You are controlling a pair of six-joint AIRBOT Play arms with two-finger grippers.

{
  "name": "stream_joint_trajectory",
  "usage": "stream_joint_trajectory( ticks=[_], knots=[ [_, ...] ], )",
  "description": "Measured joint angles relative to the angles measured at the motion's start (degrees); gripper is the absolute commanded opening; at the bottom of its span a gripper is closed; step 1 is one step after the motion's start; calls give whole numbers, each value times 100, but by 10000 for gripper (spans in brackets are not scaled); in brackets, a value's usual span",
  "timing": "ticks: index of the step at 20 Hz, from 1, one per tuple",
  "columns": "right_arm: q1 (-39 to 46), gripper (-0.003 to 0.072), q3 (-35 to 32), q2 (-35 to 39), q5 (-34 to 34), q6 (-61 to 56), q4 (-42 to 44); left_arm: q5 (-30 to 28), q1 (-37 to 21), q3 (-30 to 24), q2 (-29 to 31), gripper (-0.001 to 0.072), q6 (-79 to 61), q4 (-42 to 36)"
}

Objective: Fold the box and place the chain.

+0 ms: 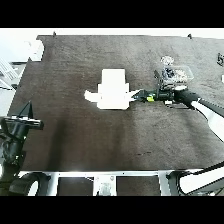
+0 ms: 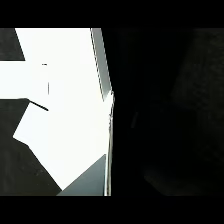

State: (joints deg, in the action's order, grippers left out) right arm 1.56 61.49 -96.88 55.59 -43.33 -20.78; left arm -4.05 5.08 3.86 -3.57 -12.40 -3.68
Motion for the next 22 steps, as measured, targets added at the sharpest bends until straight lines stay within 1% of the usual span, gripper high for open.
stream_joint_trajectory(
  ticks=[5,6,7,8,14,16,18,19,21,22],
  knots=[
    [-35,8,413,-315,-44,0,-127,295,0,0,0,21,2,2],
    [-42,9,479,-376,-44,-2,-149,352,0,0,0,31,2,4],
    [-42,8,527,-415,-48,-4,-166,407,0,0,0,352,0,11],
    [-46,9,566,-446,-48,-7,-166,439,0,0,0,658,2,11],
    [-83,9,658,-516,-50,-2,-190,717,-4,7,-17,663,44,4],
    [-120,9,680,-522,-50,17,-208,752,-4,68,-140,664,170,0],
    [-151,9,717,-529,-50,33,-232,774,-4,256,-463,666,293,0],
    [-155,9,737,-529,-48,37,-234,785,-4,411,-732,666,332,0],
    [-166,9,776,-529,-50,37,-240,807,-4,822,-1432,666,378,0],
    [-170,9,789,-529,-44,37,-243,852,-4,1088,-1891,666,400,0]
  ],
)
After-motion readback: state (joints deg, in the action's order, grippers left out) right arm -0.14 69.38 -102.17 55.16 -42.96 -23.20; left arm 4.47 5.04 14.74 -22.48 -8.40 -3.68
